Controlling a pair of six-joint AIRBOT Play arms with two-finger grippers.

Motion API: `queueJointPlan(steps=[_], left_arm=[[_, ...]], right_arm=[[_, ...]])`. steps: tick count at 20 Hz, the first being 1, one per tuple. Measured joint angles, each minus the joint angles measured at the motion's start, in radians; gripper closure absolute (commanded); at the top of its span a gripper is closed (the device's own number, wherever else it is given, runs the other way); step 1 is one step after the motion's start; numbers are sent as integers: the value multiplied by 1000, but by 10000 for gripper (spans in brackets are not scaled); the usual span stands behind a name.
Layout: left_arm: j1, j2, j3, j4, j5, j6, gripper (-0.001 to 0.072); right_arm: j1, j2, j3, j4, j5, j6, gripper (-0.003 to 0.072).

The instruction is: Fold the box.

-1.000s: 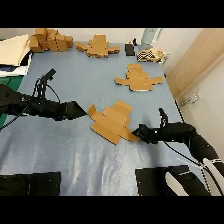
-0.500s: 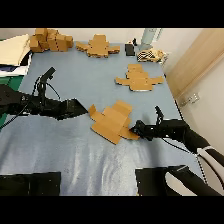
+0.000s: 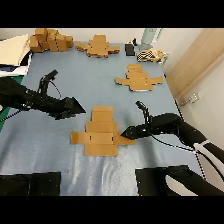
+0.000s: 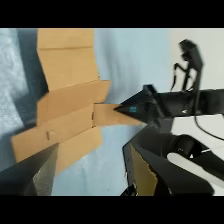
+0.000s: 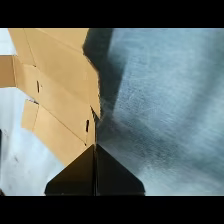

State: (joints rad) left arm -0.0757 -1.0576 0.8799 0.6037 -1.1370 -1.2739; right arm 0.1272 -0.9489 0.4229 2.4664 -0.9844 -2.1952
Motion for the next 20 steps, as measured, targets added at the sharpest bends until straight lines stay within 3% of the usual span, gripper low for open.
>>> queueJointPlan(steps=[6,12,14,18,19,20], left_arm=[[-7,-203,19,-14,-27,143,19],[-48,-443,55,-227,12,322,20],[-56,-515,85,-333,-12,396,132],[-77,-620,157,-439,-67,476,135],[-83,-639,172,-451,-89,489,177],[-87,-653,182,-452,-111,497,383]], right_arm=[[21,114,27,-124,-18,-26,682],[25,122,31,-152,-19,-31,682],[25,121,31,-154,-19,-31,682],[25,121,31,-156,-19,-31,682],[25,120,31,-156,-19,-31,682],[25,120,31,-156,-19,-31,682]])
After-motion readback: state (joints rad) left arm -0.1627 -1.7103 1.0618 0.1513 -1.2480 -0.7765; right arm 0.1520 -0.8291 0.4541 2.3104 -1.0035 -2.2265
